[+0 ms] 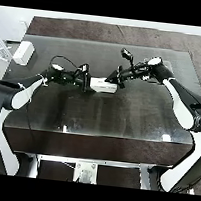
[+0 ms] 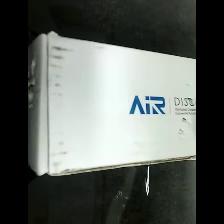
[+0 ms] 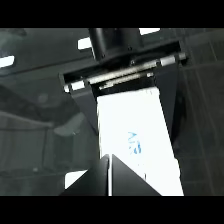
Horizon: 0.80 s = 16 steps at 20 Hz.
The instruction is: Fold the box and place the chain.
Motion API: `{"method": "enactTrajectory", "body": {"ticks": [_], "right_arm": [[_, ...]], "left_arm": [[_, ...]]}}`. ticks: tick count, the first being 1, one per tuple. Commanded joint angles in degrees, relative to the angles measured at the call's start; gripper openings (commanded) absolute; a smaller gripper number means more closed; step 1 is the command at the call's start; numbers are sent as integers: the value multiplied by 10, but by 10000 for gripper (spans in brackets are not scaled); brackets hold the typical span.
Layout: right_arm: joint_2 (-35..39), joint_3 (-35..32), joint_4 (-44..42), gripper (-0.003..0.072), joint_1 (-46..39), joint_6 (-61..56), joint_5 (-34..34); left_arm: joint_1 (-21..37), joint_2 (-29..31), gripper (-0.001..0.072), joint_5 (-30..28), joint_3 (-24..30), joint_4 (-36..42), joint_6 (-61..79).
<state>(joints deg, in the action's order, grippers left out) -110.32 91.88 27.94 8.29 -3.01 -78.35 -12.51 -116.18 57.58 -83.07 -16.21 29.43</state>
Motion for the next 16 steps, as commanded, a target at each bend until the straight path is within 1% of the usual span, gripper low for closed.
{"method": "enactTrajectory", "body": {"ticks": [1, 3, 8, 12, 14, 16], "right_arm": [[0, -21, 24, 14, -2, 0, 37], [0, -38, 34, 14, -2, 1, 49], [0, -63, 56, 13, -2, 0, 49], [0, -65, 64, 13, -2, 0, 49], [5, -62, 26, 12, -6, 7, 37], [23, -58, -41, 12, -12, 18, 24]], "left_arm": [[0, 0, 535, 0, 0, 0, 0], [0, 0, 536, 0, 0, 0, 0], [0, 0, 536, 0, 0, 0, 0], [0, 0, 536, 0, 0, 0, 0], [0, 0, 536, 0, 0, 0, 0], [0, 0, 536, 0, 0, 0, 0]]}}
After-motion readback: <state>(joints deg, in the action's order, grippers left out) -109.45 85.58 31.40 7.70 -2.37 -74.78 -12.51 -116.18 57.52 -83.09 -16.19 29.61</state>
